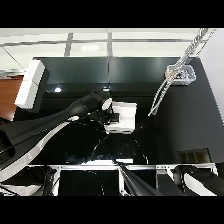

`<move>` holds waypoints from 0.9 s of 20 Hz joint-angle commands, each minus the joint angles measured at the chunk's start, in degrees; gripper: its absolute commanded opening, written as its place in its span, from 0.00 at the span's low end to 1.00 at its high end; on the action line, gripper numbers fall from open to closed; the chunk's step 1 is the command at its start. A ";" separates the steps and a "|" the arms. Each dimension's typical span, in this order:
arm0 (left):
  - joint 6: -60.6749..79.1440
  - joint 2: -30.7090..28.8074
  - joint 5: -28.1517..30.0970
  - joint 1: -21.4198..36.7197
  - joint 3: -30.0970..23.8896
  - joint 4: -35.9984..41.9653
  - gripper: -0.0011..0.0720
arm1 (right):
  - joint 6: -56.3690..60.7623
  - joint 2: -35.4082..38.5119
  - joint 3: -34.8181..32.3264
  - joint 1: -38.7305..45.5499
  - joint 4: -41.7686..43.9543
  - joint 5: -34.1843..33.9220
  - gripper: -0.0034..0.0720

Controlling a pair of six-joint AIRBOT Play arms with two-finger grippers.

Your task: Fold the box and place the chain.

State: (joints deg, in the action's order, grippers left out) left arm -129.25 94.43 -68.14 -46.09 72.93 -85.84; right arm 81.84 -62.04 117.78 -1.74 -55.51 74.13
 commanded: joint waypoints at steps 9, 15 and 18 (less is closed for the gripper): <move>0.02 0.04 0.00 0.02 0.04 -0.02 0.05 | -0.52 0.59 -0.79 -15.74 1.70 0.02 0.06; 0.00 0.04 0.02 0.02 0.04 -0.02 0.05 | -0.72 -0.22 -0.83 -15.89 2.01 -2.34 0.06; 0.02 0.04 0.02 0.02 0.04 -0.02 0.05 | -0.70 -0.15 -0.83 -15.89 2.86 -2.32 0.06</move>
